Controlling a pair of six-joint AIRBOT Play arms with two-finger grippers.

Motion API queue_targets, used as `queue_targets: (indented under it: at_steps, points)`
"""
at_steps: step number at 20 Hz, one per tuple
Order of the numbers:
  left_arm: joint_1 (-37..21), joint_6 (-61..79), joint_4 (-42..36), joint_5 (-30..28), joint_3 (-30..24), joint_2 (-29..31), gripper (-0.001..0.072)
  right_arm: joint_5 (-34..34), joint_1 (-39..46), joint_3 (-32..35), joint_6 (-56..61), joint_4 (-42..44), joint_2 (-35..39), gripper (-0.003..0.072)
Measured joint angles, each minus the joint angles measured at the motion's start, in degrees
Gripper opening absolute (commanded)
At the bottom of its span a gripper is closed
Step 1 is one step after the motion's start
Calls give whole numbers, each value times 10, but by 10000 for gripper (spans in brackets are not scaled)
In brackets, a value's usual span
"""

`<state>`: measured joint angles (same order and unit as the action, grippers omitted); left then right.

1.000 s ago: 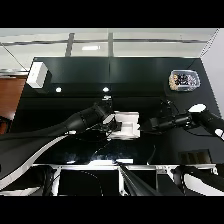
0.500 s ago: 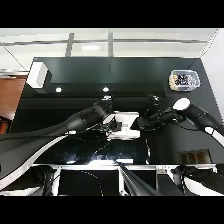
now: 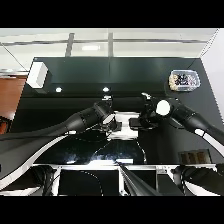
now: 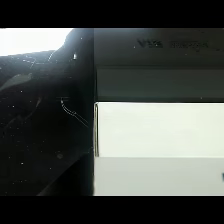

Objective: Fold the box and place the chain.

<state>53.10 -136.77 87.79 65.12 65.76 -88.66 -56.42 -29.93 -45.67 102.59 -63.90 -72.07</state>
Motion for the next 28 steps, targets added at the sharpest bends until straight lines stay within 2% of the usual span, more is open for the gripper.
queue_targets:
  at_steps: [7,16,17,18,21,22,26,28]
  points:
    - [0,0,0,0,0,0,24,-10,-86,-20,191,-148,0,371]
    - [0,0,0,0,0,0,24,-28,-106,-22,269,-179,-24,368]
    - [0,0,0,0,0,0,24,-29,-107,-23,270,-179,-27,342]
    - [0,0,0,0,0,0,24,-29,-108,-23,271,-178,-28,236]
    - [0,1,0,0,0,0,24,-26,-109,-23,274,-175,-32,38]
    - [0,1,0,0,0,0,24,-27,-109,-24,277,-175,-32,10]
    - [0,-1,-1,0,0,0,24,-29,-109,-31,276,-175,-34,12]
    - [0,-1,-1,0,0,0,24,-29,-109,-35,276,-175,-34,153]
